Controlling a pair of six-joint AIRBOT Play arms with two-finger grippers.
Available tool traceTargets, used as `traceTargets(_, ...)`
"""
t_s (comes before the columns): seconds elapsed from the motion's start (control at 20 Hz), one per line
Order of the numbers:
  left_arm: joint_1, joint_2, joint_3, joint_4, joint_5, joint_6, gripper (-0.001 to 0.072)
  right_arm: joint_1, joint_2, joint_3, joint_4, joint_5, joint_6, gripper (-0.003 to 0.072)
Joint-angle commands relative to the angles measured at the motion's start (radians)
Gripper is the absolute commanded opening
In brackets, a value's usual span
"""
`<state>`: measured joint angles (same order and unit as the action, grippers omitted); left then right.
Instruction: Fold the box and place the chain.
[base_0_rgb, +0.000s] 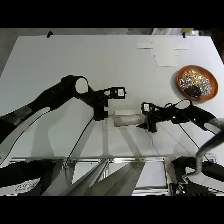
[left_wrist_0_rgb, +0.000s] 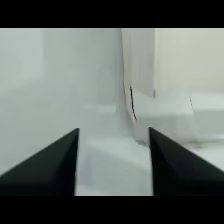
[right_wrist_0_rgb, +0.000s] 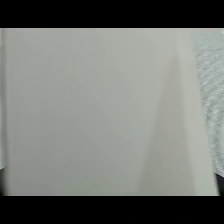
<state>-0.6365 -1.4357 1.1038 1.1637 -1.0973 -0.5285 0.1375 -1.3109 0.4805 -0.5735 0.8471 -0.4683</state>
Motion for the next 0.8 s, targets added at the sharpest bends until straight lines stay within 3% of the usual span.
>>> traceTargets(0.0, 0.001, 0.095, 0.001, 0.158, -0.088, -0.162, 0.0265, 0.0, 0.001, -0.001, -0.002, 0.003, -0.001, 0.0449)
traceTargets(0.1, -0.008, 0.143, 0.001, 0.126, -0.125, -0.175, 0.0007, 0.0, 0.001, -0.001, -0.002, 0.003, -0.001, 0.0449)
traceTargets(0.25, -0.056, 0.179, 0.001, 0.017, -0.141, -0.179, 0.0001, 0.0, 0.001, -0.001, -0.002, 0.003, -0.002, 0.0449)
traceTargets(0.35, -0.117, 0.178, 0.001, -0.039, -0.093, -0.179, 0.0001, 0.0, 0.001, -0.001, -0.002, 0.003, -0.002, 0.0449)
traceTargets(0.6, -0.268, 0.117, 0.001, -0.1, 0.209, -0.177, 0.0002, 0.0, 0.001, -0.001, -0.002, 0.003, -0.002, 0.0449)
traceTargets(0.75, -0.272, 0.033, 0.001, -0.095, 0.41, -0.246, 0.0002, 0.0, 0.001, -0.001, -0.002, 0.003, -0.001, 0.0449)
